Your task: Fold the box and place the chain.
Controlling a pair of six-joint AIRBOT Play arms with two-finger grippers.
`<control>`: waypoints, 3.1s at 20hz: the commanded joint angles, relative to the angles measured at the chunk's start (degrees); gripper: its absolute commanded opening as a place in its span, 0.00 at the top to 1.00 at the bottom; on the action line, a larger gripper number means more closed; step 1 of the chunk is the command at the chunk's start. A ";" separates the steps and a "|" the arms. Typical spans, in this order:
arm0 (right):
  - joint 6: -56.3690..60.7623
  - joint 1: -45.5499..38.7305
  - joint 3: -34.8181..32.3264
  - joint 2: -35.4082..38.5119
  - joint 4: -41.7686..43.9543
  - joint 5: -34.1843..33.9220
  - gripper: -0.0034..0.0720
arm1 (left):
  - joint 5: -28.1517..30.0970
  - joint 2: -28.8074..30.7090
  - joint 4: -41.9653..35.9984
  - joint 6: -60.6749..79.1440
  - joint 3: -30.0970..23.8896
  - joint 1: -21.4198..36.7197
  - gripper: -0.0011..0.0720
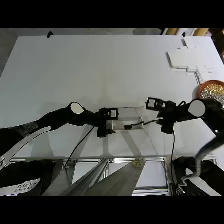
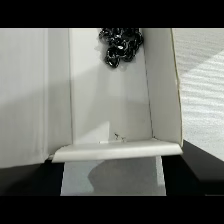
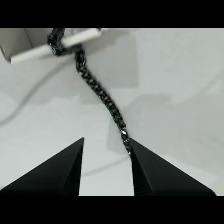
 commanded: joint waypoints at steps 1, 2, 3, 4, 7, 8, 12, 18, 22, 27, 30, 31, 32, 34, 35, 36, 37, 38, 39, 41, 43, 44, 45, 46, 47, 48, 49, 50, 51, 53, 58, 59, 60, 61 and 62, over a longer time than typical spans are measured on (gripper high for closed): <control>-13.53 0.00 0.00 -4.28 -1.11 -0.17 0.51 | 0.02 0.04 0.00 0.02 -0.02 -0.02 0.53; -15.23 0.00 0.00 -5.40 0.00 -0.61 0.54 | 0.02 0.04 0.00 0.02 -0.02 -0.02 0.53; -16.59 0.00 0.00 -6.47 1.36 -1.46 0.60 | 0.02 0.04 0.02 0.02 -0.02 -0.02 0.53; -17.97 0.00 0.00 -7.56 2.78 -1.92 0.62 | 0.02 0.04 0.00 0.02 -0.02 -0.02 0.53; -22.12 0.00 0.00 -9.68 5.01 -3.63 0.67 | 0.02 0.04 0.02 0.02 -0.02 -0.02 0.53; -23.32 0.00 0.00 -9.73 5.27 -4.52 0.67 | 0.02 0.04 0.02 0.02 -0.02 -0.02 0.53; -24.72 0.00 0.00 -10.97 5.25 -6.25 0.72 | 0.02 0.04 0.00 0.02 -0.02 -0.02 0.53; -24.55 0.00 0.00 -15.15 5.25 -6.10 0.82 | 0.02 0.04 0.00 0.02 -0.02 -0.02 0.53; -24.52 0.00 0.00 -14.95 5.27 -5.75 0.94 | 0.02 0.04 0.00 0.02 -0.02 -0.02 0.53; -24.13 0.00 0.02 -6.67 5.22 -1.40 0.94 | 0.02 0.04 0.00 0.02 -0.02 -0.02 0.53; -24.13 0.00 0.02 1.79 6.75 1.51 0.94 | 0.00 0.04 0.00 0.02 -0.02 -0.02 0.53; -24.13 0.00 0.02 4.42 8.48 2.05 0.94 | 0.02 0.04 0.02 0.02 -0.02 -0.02 0.53; -24.11 0.00 0.02 6.67 10.95 2.47 0.94 | 0.00 0.04 0.00 0.02 -0.02 -0.02 0.53; -24.13 0.00 0.02 10.01 19.12 3.61 0.94 | 0.02 0.04 0.00 0.02 -0.02 -0.02 0.53; -24.13 0.00 0.02 10.64 23.87 3.82 0.94 | 0.02 0.04 0.00 0.02 -0.02 -0.02 0.53; -24.13 0.07 0.02 10.73 28.96 3.78 0.94 | 0.00 0.04 0.02 0.02 -0.02 -0.02 0.53; -24.15 0.42 0.02 10.73 32.74 3.19 0.94 | 0.02 0.04 0.00 0.02 -0.02 -0.02 0.53; -24.15 1.27 0.02 10.73 35.43 2.05 0.94 | 0.02 0.04 0.00 0.02 -0.02 -0.02 0.53; -24.15 2.60 0.02 10.71 36.50 0.46 0.94 | 0.02 0.04 0.00 0.02 -0.02 -0.02 0.53; -24.15 6.27 0.00 10.12 36.61 -2.82 0.94 | 0.02 0.04 0.00 0.02 -0.02 -0.02 0.53; -24.13 10.84 0.00 8.28 36.57 -6.69 0.94 | 0.02 0.04 0.00 0.02 -0.02 -0.02 0.53; -24.13 12.94 0.00 6.88 36.59 -8.74 0.94 | 0.02 0.04 0.00 0.02 -0.02 -0.02 0.53; -24.13 15.10 0.00 5.07 36.57 -11.13 0.94 | 0.02 0.04 0.00 0.02 -0.02 -0.02 0.53; -24.13 16.87 0.00 3.23 36.54 -13.18 0.94 | 0.02 0.04 0.00 0.02 -0.02 -0.02 0.53; -24.13 18.43 0.00 1.25 36.52 -15.10 0.93 | 0.02 0.04 0.00 0.02 -0.02 -0.02 0.53; -24.13 19.47 0.00 -0.46 36.52 -16.83 0.92 | 0.02 0.04 0.00 0.02 -0.02 -0.02 0.53; -24.13 20.13 0.00 -2.03 36.59 -18.69 0.85 | 0.02 0.04 0.00 0.02 -0.02 -0.02 0.53; -24.13 20.31 0.02 -3.04 37.11 -20.20 0.80 | 0.02 0.04 0.00 0.02 -0.02 -0.02 0.53; -24.13 20.28 0.02 -3.32 37.68 -21.49 0.79 | 0.02 0.04 0.00 0.02 -0.02 -0.02 0.53; -24.13 20.28 0.02 -2.64 37.51 -23.69 0.64 | 0.00 0.04 0.00 0.02 -0.02 -0.02 0.53; -15.54 20.26 0.02 4.04 19.71 -24.00 0.64 | 0.02 0.04 0.00 0.02 -0.02 -0.02 0.53; -9.60 20.26 0.02 5.90 11.04 -23.12 0.64 | 0.02 0.04 0.00 0.02 -0.02 -0.02 0.53; -3.15 19.69 0.02 7.39 2.93 -21.46 0.64 | 0.02 0.04 0.00 0.02 -0.02 -0.02 0.53; 1.62 18.38 0.02 8.13 -2.49 -19.19 0.64 | 0.02 0.04 0.00 0.02 -0.02 -0.02 0.53; 4.22 16.35 0.02 8.31 -5.79 -16.20 0.64 | 0.00 0.04 0.00 0.02 -0.02 -0.02 0.53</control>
